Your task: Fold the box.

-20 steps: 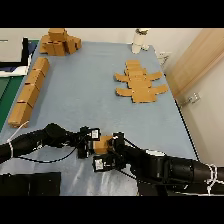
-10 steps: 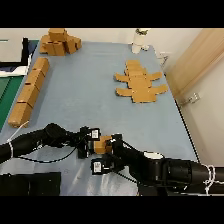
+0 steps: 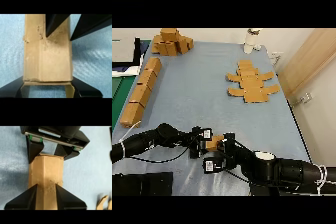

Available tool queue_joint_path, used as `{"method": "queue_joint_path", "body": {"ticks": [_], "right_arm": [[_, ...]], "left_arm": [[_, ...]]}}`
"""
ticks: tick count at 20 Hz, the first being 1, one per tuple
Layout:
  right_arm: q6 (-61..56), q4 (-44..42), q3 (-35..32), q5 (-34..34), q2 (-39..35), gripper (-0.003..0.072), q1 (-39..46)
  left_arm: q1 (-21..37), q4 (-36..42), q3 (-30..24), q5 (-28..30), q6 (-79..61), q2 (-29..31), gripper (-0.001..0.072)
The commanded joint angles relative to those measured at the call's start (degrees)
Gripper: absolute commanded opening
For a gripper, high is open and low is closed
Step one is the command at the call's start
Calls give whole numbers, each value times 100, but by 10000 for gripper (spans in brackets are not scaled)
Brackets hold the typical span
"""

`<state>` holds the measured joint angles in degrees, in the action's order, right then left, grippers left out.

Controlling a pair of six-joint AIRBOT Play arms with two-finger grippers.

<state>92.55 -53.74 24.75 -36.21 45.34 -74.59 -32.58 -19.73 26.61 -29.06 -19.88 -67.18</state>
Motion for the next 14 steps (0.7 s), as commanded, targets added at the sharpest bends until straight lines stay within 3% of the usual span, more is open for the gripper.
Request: {"method": "queue_joint_path", "body": {"ticks": [1,14], "right_arm": [[-83,105,7,-44,0,334,-7],[-107,234,293,-245,-11,317,-17]], "left_arm": [[4,-2,0,0,-2,2,471],[4,-2,0,0,-2,2,471]]}}
